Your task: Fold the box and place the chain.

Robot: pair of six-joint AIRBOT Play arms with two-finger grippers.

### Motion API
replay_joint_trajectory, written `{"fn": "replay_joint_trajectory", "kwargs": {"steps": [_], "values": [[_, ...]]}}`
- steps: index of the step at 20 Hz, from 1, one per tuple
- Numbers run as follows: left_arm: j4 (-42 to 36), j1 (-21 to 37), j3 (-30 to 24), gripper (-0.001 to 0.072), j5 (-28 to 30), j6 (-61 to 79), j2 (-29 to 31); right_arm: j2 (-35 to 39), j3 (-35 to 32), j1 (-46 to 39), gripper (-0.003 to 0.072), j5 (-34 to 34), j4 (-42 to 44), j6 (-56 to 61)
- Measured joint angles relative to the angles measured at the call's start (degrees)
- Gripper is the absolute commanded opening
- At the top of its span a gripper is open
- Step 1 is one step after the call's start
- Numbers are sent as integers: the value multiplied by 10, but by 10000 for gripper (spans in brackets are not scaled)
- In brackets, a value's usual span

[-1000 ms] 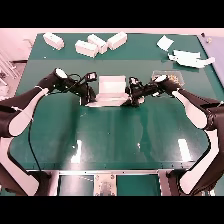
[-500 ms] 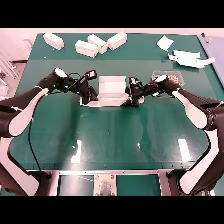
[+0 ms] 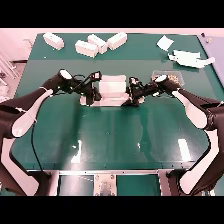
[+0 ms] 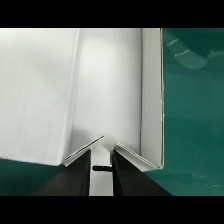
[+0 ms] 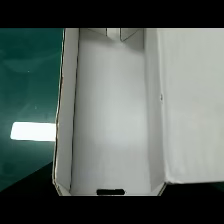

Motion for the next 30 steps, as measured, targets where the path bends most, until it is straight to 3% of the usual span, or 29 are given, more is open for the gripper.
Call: {"fn": "replay_joint_trajectory", "kwargs": {"steps": [5, 6, 8, 9, 10, 15, 16, 21, 22, 24, 25, 30], "values": [[-11, -5, 0, 199, 11, 1, -5, 0, 0, 0, 573, 0, 0, 0], [-15, -5, 0, 359, 12, 2, -8, 0, 0, 0, 573, 0, 0, 0], [-21, -6, 0, 391, 6, 3, -12, 0, 0, 0, 573, 0, 0, 0], [-24, -6, 0, 571, 1, 7, -14, 0, 0, 0, 573, 0, 0, 0], [-29, -6, 0, 620, -4, 11, -15, 0, 0, 0, 573, 0, 0, 0], [-40, -6, 0, 632, -10, 21, -18, 0, 0, 0, 573, 1, -1, -1], [-41, -6, 0, 720, -10, 22, -18, 0, 0, 0, 573, 1, -1, -1], [-45, -6, 0, 720, -6, 24, -18, 0, 0, 0, 573, 0, 0, 0], [-45, -6, 0, 651, -4, 24, -18, 0, 0, -1, 573, 0, 0, 0], [-47, -6, 0, 124, 6, 25, -18, 0, 0, -1, 573, -1, 1, 1], [-48, -6, 0, 22, 13, 26, -18, 0, 0, 0, 573, -2, 1, 0], [-45, -5, 0, 22, 40, 28, -18, 0, 0, 0, 573, -2, 1, 0]]}}
